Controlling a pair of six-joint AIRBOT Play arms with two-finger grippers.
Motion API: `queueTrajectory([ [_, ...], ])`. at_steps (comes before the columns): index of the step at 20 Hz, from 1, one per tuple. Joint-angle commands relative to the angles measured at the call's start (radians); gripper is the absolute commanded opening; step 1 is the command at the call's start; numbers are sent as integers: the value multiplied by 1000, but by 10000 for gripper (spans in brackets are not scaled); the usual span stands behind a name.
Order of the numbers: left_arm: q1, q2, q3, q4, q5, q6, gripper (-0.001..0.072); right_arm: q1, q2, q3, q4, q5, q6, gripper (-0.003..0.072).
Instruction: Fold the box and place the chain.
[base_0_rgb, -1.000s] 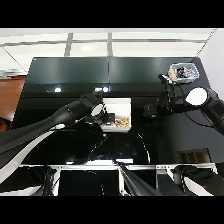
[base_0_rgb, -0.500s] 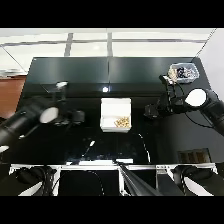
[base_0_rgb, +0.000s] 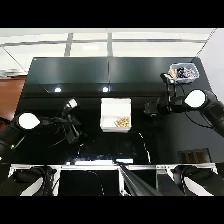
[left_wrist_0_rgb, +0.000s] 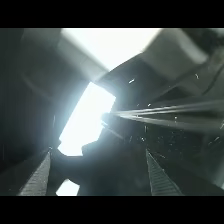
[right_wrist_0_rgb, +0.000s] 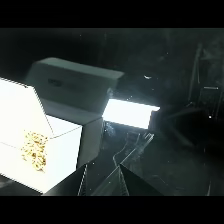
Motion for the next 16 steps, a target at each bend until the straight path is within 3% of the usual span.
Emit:
queueTrajectory([
  [1, -18, -96, -8, -202, 76, 577, 717, 0, 0, 0, 2, -6, 8, 219],
  [4, -16, -272, 54, -290, 53, 706, 718, 0, 0, 0, 3, -5, 8, 219],
  [8, -18, -400, 140, -325, 53, 706, 718, 0, 0, 0, 3, -8, 8, 218],
  [16, -26, -452, 182, -338, 39, 702, 716, 0, 0, 0, 3, -14, 8, 218],
])
